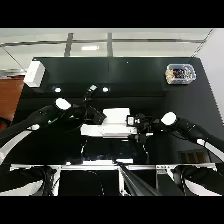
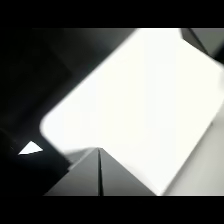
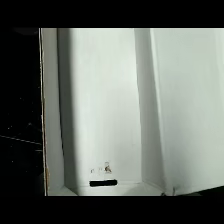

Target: Fold the box and place the chain.

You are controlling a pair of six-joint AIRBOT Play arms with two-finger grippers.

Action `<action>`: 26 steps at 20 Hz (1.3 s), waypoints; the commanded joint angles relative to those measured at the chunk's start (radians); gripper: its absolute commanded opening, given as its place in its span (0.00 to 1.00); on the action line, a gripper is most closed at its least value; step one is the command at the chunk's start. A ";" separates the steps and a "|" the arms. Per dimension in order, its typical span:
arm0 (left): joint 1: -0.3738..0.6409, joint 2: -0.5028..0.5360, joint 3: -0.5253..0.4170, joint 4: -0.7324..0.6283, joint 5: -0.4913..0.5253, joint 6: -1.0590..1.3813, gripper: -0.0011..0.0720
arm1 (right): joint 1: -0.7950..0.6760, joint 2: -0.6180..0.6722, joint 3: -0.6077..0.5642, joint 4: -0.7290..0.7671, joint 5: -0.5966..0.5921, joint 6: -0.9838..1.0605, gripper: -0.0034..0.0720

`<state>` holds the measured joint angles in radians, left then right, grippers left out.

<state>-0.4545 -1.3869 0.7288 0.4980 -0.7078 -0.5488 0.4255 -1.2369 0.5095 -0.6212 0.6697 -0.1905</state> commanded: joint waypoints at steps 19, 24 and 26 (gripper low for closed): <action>0.229 0.395 -0.251 0.090 -0.251 0.760 0.79 | 0.000 -0.001 0.000 0.000 0.000 0.000 0.30; 0.196 0.277 -0.223 0.111 -0.163 0.883 0.98 | 0.001 -0.001 0.000 0.000 0.000 0.000 0.30; 0.130 0.231 -0.202 0.114 -0.167 0.887 0.94 | 0.001 -0.001 0.000 0.000 0.000 0.000 0.30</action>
<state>-0.2703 -1.0958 0.5098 0.5991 -0.8864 0.2634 0.4255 -1.2369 0.5095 -0.6212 0.6701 -0.1902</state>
